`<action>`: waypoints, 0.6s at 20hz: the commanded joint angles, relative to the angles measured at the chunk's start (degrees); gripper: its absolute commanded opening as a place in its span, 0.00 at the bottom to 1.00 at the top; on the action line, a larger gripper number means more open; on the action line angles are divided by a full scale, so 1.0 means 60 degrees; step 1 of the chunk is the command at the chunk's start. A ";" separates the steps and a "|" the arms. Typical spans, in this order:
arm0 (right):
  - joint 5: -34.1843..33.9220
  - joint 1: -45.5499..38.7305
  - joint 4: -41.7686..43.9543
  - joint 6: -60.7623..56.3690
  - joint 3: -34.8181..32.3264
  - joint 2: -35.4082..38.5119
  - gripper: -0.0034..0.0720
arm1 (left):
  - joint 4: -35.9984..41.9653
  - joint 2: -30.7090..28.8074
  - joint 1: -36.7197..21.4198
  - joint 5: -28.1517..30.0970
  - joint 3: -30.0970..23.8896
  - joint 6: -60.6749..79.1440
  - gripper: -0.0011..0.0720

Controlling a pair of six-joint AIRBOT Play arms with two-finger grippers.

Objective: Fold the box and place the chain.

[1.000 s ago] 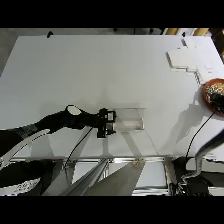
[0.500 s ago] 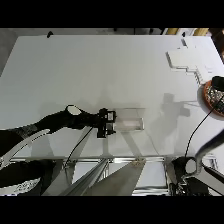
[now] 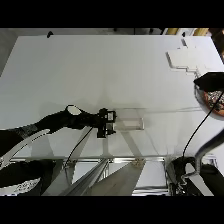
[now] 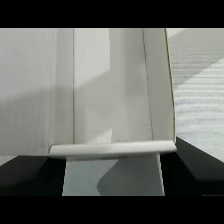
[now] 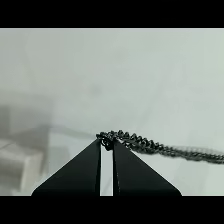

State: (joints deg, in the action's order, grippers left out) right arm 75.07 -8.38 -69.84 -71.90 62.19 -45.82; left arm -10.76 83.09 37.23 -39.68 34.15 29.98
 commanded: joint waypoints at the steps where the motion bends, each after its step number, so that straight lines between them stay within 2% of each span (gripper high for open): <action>1: 0.0710 0.1705 0.0306 -0.0007 0.0007 0.0430 0.07 | -0.0004 0.0004 0.0000 0.0000 0.0004 0.0004 0.39; 5: 0.0951 0.4116 0.0346 -0.0047 0.0007 0.0441 0.07 | -0.0004 0.0004 0.0000 0.0004 0.0004 0.0004 0.39; 9: 0.0965 0.5810 0.0495 -0.0543 -0.0004 0.0441 0.07 | -0.0004 0.0004 0.0000 0.0000 0.0004 0.0004 0.39; 12: 0.0237 0.7034 0.0514 -0.0550 -0.0193 0.0441 0.07 | -0.0004 0.0004 0.0000 0.0000 0.0004 0.0004 0.39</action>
State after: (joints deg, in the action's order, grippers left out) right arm 79.46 26.83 -67.18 -74.35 61.76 -43.22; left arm -10.76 83.09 37.23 -39.68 34.15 29.98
